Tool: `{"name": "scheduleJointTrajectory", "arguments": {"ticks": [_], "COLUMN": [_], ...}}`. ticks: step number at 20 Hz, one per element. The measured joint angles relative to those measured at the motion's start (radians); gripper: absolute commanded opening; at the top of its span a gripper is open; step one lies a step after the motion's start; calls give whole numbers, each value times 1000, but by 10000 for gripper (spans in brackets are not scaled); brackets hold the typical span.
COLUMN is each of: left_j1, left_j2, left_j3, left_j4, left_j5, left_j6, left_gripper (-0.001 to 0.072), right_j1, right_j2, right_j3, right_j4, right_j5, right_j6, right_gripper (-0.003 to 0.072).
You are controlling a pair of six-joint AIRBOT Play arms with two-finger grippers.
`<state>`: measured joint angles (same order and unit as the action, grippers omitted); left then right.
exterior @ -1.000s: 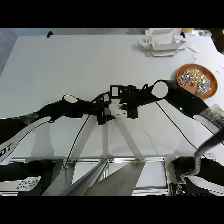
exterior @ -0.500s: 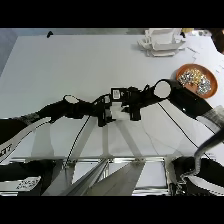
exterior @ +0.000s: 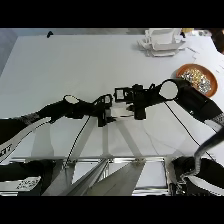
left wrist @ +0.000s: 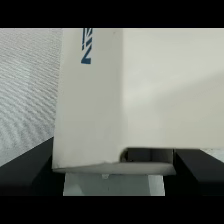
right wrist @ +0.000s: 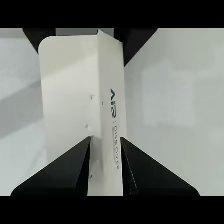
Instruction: Fold the box and place the chain.
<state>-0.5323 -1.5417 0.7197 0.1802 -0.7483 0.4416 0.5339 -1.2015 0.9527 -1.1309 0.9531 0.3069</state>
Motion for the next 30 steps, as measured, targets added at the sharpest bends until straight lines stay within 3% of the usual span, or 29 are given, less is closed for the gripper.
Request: {"name": "scheduleJointTrajectory", "arguments": {"ticks": [11, 16, 21, 27, 30], "left_j1": [0, 0, 0, 0, 0], "left_j2": [0, 0, 0, 0, 0], "left_j3": [0, 0, 0, 0, 0], "left_j4": [-3, -1, -1, -1, -2], "left_j5": [6, 5, 4, 4, 3], "left_j6": [-2, -1, -1, -2, -2], "left_gripper": [252, 252, 252, 252, 252], "right_j1": [8, 8, 8, 9, 9], "right_j2": [-68, -74, -76, -85, -86], "right_j3": [0, 0, 0, 0, 0], "right_j4": [64, 94, 103, 73, 43], "right_j5": [3, 61, 53, 11, 3], "right_j6": [-8, -8, -8, -8, 0], "right_gripper": [198, 200, 349, 336, 258]}}
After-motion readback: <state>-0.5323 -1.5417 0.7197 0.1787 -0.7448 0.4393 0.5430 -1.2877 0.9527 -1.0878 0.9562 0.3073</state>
